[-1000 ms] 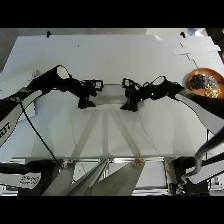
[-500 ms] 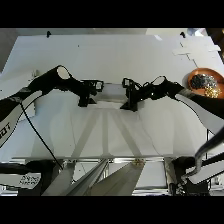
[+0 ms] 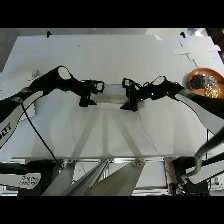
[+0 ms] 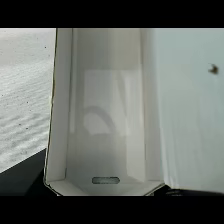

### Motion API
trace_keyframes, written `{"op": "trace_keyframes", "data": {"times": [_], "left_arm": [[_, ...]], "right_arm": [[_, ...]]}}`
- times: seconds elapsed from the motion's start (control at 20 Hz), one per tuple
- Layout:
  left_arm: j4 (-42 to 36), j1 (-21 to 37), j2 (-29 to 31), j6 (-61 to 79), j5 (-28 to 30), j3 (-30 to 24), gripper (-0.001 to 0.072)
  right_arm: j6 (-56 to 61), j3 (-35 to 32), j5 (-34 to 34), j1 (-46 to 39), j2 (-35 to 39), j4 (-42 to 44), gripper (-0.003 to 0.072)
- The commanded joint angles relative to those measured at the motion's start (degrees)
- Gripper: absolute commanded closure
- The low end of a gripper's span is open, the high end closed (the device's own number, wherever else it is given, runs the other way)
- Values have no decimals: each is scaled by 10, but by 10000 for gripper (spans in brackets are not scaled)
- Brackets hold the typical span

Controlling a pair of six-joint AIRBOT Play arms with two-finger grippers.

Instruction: Fold the box and place the chain.

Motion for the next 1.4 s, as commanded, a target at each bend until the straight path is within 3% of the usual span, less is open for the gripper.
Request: {"op": "trace_keyframes", "data": {"times": [0.0,0.1,0.3,0.4,0.7,0.8,1.2,1.35], "left_arm": [[0,-1,0,30,6,0,313],[0,-2,0,30,-14,0,368],[-2,-2,0,30,-25,0,373],[-17,-2,0,30,-24,0,432],[-36,-3,0,30,-21,-1,427],[-36,-2,0,23,-18,-1,351],[-28,17,0,-22,-19,-1,345],[-26,25,0,-41,-45,-1,354]], "right_arm": [[2,0,0,1,0,1,309],[2,0,1,1,0,1,309],[2,0,1,1,0,1,309],[2,0,0,1,0,1,309],[2,0,1,1,0,1,309],[2,0,1,1,0,1,309],[2,0,1,1,0,1,309],[2,0,0,1,0,1,309]]}}
